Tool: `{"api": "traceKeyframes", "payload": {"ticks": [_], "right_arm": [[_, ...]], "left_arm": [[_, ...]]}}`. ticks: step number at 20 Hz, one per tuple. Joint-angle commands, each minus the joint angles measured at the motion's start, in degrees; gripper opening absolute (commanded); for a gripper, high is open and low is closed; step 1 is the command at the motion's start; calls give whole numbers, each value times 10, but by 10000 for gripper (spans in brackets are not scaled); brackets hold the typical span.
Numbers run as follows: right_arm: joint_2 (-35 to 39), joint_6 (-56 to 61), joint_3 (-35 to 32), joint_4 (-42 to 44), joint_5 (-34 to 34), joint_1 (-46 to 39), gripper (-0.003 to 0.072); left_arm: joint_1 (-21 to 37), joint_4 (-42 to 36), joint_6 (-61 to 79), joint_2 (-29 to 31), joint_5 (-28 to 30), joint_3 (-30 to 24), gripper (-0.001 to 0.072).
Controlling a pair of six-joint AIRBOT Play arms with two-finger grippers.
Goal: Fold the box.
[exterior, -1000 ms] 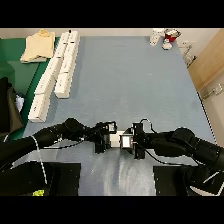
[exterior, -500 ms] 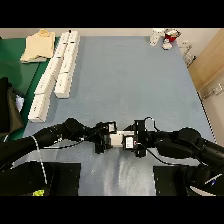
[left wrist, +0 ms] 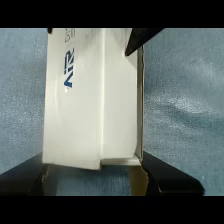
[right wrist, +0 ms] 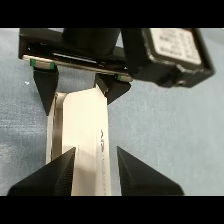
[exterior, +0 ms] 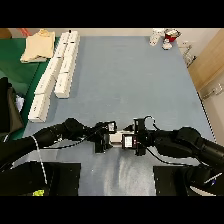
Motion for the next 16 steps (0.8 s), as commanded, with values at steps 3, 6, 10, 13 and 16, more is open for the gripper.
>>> {"api": "traceKeyframes", "payload": {"ticks": [3, 6, 10, 13, 16], "right_arm": [[-16, 5, 0, 22, -6, 0, 332], [-24, 5, 0, 28, -13, 0, 275], [-28, 4, 0, 48, -35, 1, 207], [-31, 4, 0, 52, -45, 1, 207], [-31, 4, 0, 52, -45, 1, 207]], "left_arm": [[0, 0, 0, 0, -2, 0, 462], [0, 0, 0, 0, -1, 0, 462], [0, 0, 0, 0, -2, 0, 462], [0, 0, 0, 0, -2, 0, 462], [0, 0, 0, 0, -2, 0, 462]]}}
